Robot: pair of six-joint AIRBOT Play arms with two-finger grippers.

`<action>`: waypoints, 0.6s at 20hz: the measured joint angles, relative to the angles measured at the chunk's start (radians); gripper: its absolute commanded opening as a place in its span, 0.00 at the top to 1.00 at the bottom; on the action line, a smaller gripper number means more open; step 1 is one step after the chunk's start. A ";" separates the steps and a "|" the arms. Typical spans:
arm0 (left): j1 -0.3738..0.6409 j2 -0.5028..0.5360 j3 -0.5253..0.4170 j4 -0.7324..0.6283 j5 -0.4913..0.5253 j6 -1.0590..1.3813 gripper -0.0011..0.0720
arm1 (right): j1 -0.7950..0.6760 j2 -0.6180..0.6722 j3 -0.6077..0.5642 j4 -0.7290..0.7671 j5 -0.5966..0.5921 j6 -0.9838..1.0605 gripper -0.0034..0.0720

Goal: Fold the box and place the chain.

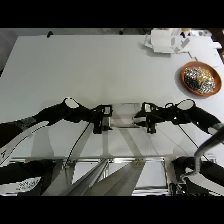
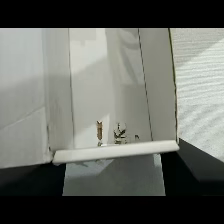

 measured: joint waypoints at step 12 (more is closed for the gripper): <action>0.000 0.000 0.000 0.000 0.000 0.000 0.70 | 0.000 0.055 -0.019 -0.037 -0.004 0.145 0.81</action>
